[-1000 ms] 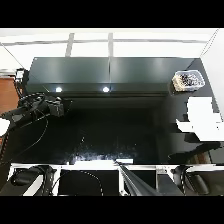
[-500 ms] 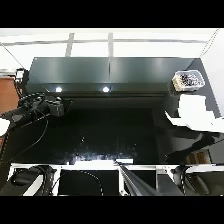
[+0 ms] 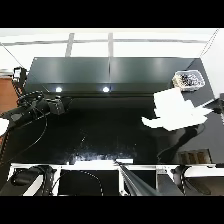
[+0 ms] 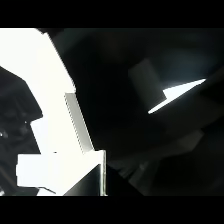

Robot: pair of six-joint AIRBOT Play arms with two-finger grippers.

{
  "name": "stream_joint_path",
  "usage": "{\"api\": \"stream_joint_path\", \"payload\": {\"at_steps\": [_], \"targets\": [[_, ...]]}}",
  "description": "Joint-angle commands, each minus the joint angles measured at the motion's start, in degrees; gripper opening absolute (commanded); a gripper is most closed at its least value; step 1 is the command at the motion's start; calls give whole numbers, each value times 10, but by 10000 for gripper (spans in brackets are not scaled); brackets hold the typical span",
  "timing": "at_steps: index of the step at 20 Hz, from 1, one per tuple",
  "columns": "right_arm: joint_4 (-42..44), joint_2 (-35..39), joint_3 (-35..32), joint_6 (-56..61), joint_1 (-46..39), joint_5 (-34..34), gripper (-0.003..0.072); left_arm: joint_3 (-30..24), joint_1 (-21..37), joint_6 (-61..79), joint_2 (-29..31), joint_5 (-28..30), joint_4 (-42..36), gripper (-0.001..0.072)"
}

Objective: Fold the box and place the chain.

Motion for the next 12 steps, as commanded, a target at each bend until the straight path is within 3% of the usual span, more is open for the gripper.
{"api": "stream_joint_path", "payload": {"at_steps": [1, 8, 12], "targets": [[69, 71, -76, 0, 92, -68, 13, 0, 0, 1, -1, 3, -4, 704], [162, 276, -291, -17, 324, -327, 13, -1, 0, 0, -22, -37, -6, 705], [254, 398, -427, -120, 438, -459, 12, -1, -2, 0, -56, -53, -41, 705]]}}
